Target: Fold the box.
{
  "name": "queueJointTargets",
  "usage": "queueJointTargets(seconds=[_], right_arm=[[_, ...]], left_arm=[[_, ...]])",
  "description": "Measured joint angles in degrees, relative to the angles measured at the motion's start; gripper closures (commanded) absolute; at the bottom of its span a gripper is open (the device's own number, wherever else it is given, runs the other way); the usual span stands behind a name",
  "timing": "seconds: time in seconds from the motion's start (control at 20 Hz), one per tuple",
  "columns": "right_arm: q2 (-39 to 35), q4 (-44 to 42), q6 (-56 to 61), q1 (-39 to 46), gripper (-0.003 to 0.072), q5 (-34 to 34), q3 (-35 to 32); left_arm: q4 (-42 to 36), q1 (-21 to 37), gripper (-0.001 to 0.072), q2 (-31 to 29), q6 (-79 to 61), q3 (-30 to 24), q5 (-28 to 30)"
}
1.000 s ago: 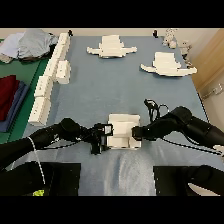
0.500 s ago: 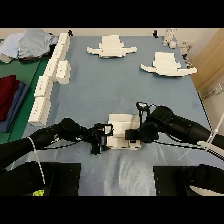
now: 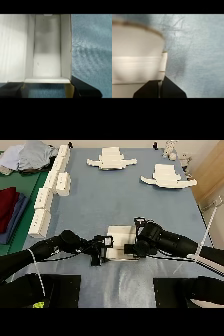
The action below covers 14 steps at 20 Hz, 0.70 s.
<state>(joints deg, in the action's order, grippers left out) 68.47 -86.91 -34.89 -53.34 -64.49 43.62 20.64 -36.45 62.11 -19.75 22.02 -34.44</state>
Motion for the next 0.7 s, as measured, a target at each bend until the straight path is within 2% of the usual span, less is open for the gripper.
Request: queueJointTargets(seconds=[0.1,0.15,0.2,0.25,0.7], right_arm=[[0.1,0.5,0.3,-0.2,0.0681,0.5,0.0],[0.2,0.7,0.5,-0.2,0.0511,0.7,0.0],[0.2,1.3,0.4,-0.3,0.0267,0.8,0.0],[0.2,1.3,0.5,-0.2,0.0193,1.0,0.0],[-0.3,-0.3,0.4,-0.3,0.0192,-0.5,0.5]], left_arm=[[0.0,0.0,0.0258,0.0,0.0,0.0,0.0],[0.0,0.0,0.0259,0.0,0.0,0.0,0.0],[-0.1,0.0,0.0259,0.0,-0.2,0.0,-0.1],[-0.1,0.0,0.0259,0.0,-0.2,0.0,-0.4],[-0.1,0.0,0.0258,0.0,-0.2,0.0,-0.2]])
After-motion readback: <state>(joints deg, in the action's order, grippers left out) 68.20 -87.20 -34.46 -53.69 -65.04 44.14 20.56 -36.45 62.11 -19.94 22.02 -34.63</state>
